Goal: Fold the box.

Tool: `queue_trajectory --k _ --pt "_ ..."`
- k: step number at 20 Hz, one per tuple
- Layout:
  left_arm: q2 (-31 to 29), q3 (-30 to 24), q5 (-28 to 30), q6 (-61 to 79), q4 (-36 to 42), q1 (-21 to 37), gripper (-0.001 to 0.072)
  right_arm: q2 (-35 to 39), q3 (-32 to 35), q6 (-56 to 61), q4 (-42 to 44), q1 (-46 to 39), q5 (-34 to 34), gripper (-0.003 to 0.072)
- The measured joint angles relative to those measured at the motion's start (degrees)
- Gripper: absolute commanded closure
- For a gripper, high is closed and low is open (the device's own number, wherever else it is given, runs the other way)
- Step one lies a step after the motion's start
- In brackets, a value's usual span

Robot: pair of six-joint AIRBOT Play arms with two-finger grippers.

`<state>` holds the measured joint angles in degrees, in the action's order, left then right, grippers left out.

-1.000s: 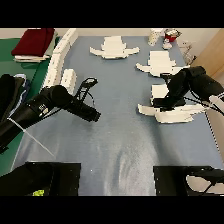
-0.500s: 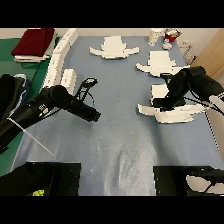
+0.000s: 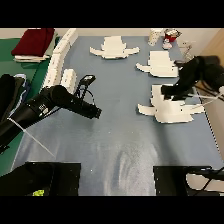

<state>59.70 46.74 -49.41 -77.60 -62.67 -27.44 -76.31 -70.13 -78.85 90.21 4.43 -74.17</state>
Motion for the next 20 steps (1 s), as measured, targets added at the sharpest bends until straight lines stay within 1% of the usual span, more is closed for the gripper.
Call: queue_trajectory --k 1,2,5,7,9,12,16,17,20 --pt "0.0 0.0 0.3 -1.2 0.0 0.0 0.0204 -0.5 -2.1 0.0 -1.4 -3.5 -1.1 0.0305" --pt "0.0 0.0 0.6 -2.2 0.1 0.0 0.0182 -1.1 -3.7 -0.4 -2.4 -7.2 -1.9 0.0305" --pt "0.0 0.0 1.6 -5.0 0.4 0.0 0.0181 -4.2 -6.6 -5.7 -2.6 -20.1 -4.3 0.0305" --pt "0.0 0.0 1.9 -6.1 1.5 -0.1 0.0181 -7.2 -7.4 -11.8 0.0 -28.5 -4.6 0.0305" --pt "0.0 0.0 2.1 -6.6 2.6 -0.1 0.0181 -10.6 -7.9 -18.7 5.4 -36.2 -5.2 0.0306" --pt "0.0 0.0 2.4 -7.1 4.8 -0.1 0.0181 -15.4 -8.4 -28.6 16.8 -44.5 -6.3 0.0306" --pt "0.0 0.0 2.4 -7.3 7.5 -0.1 0.0182 -21.4 -11.3 -36.9 26.2 -49.2 -8.9 0.0306" --pt "0.0 0.0 2.4 -7.3 7.9 -0.1 0.0181 -22.6 -12.2 -37.9 27.9 -49.6 -9.6 0.0325" --pt "0.0 0.0 2.4 -7.5 9.6 -0.1 0.0181 -25.6 -14.2 -39.9 31.4 -50.1 -11.2 0.0325"
